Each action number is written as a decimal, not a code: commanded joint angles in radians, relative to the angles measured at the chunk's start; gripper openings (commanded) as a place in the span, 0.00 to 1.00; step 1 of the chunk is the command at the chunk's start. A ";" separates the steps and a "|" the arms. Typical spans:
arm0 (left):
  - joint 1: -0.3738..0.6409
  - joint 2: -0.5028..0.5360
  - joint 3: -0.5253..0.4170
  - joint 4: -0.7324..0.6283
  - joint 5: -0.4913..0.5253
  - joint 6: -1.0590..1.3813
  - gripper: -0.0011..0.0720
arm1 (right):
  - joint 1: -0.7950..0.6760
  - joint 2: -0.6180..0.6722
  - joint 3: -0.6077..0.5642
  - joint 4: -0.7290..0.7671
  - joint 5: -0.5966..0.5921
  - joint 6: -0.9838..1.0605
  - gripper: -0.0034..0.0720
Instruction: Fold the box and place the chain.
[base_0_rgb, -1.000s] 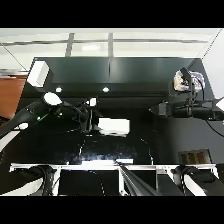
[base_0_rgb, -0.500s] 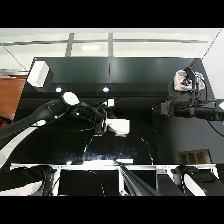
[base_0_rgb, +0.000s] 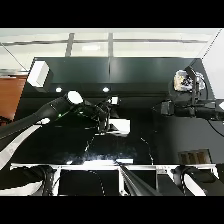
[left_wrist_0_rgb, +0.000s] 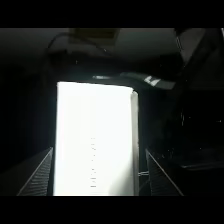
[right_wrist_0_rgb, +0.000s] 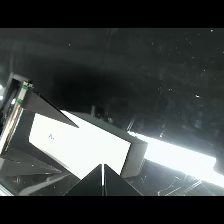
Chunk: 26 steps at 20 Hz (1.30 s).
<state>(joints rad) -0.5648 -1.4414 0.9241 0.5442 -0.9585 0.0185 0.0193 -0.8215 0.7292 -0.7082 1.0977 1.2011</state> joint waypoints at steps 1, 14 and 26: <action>0.000 -0.001 0.015 -0.002 -0.002 0.000 0.99 | 0.000 0.000 0.001 0.000 -0.002 0.000 0.07; -0.036 -0.023 0.014 0.102 -0.016 -0.105 0.99 | 0.000 0.000 0.000 -0.005 -0.010 0.000 0.07; -0.140 -0.072 0.014 0.185 0.134 -0.104 0.96 | 0.000 0.000 0.000 -0.007 -0.019 0.000 0.07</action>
